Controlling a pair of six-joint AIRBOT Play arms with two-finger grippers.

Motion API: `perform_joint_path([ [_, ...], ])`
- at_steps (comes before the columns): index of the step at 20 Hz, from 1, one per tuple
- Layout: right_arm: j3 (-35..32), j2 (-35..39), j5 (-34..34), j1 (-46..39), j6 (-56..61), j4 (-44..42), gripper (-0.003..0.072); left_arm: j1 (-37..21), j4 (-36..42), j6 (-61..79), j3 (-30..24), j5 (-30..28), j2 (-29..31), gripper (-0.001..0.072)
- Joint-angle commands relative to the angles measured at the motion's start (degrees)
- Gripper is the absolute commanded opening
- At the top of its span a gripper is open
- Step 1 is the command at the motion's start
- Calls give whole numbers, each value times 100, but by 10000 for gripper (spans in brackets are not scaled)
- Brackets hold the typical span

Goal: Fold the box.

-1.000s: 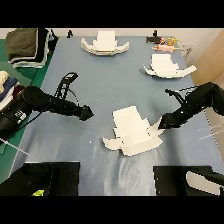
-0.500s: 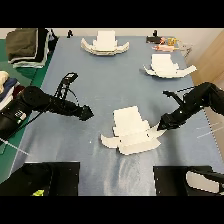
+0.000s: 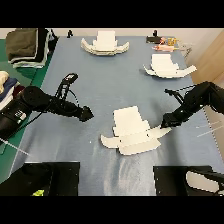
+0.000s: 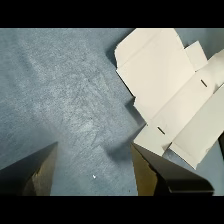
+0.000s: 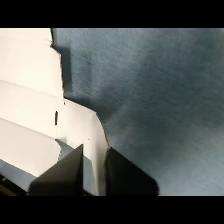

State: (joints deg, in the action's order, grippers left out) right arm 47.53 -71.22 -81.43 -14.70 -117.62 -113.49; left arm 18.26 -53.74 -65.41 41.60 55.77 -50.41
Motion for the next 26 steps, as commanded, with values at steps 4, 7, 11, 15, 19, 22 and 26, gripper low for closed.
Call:
perform_joint_path([
  [4,11,-98,-365,13,-361,-647,1,-2,160,-20,0,17,4,690],
  [7,-214,203,-96,17,-544,-1460,0,-2,256,-22,0,9,4,690],
  [11,-1294,1460,1241,404,-538,-1534,0,-15,236,-354,0,-201,-28,689],
  [15,-2232,2662,2114,955,-258,-1488,0,-13,284,-361,0,-221,-592,689],
  [19,-2531,3182,2144,1054,72,-1108,0,-15,529,-111,0,-334,-1231,690],
  [22,-2647,3320,2140,1054,70,-1097,1,-15,905,249,0,-372,-1558,689],
  [26,-2667,3320,2142,1054,59,-1097,1,-15,1685,1095,7,-376,-1864,581],
])
